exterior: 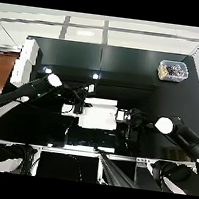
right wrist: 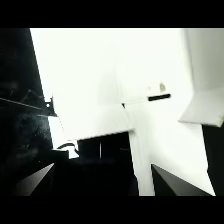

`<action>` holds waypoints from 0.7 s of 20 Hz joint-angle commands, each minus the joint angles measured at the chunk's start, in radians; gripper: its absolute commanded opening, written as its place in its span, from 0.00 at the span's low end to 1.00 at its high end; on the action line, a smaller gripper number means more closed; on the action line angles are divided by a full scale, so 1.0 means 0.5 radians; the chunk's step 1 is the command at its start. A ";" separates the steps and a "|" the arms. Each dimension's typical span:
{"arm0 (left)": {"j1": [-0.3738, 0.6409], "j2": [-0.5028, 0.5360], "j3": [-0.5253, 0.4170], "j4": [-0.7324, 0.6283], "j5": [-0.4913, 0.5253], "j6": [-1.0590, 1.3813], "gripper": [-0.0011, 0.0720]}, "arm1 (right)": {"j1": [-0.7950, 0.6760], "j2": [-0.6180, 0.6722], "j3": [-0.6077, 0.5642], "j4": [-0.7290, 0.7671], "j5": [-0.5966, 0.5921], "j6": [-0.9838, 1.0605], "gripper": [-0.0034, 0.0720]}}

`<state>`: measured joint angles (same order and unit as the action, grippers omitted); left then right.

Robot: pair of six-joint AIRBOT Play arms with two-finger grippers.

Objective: Fold the box and place the chain.

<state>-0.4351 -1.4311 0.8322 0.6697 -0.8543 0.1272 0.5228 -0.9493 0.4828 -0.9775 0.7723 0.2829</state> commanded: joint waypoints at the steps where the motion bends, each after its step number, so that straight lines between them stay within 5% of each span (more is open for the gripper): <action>1: -0.002 -0.010 0.002 -0.002 0.011 0.007 0.06 | 0.106 -0.089 -0.002 0.061 -0.137 -0.063 0.93; 14: -0.002 -0.010 0.002 -0.002 0.011 -0.001 0.06 | 0.296 -0.225 -0.004 0.175 -0.613 -0.081 0.93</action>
